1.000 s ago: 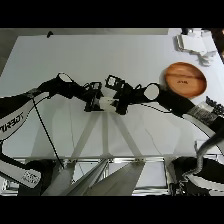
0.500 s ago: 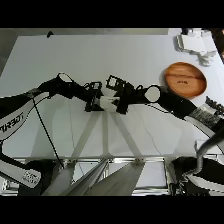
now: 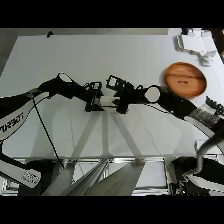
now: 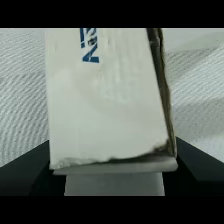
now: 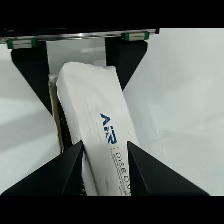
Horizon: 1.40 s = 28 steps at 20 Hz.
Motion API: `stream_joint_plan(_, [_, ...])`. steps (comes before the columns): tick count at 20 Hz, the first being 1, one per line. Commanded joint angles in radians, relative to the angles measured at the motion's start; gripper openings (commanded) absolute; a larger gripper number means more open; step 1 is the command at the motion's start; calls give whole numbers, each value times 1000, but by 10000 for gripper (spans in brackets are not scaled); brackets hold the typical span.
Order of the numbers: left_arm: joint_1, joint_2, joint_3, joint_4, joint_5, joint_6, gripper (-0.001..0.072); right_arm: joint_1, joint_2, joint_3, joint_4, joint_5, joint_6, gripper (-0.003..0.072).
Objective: Fold the box and place the chain.
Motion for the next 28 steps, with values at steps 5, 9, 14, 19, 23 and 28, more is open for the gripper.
stream_joint_plan(5, [1,0,0,1,-1,2,259,1,-13,-1,0,16,49,264])
stream_joint_plan(9, [1,0,0,1,-1,2,259,11,-26,-10,0,41,53,325])
stream_joint_plan(14, [0,0,0,1,-1,2,259,23,6,-10,0,37,51,456])
stream_joint_plan(19, [1,0,0,1,-1,2,259,23,58,-10,0,40,51,485])
stream_joint_plan(23, [1,0,0,1,-1,2,259,9,101,-10,72,40,53,414])
stream_joint_plan(28, [1,0,0,1,-1,2,259,-138,56,-16,546,133,104,9])
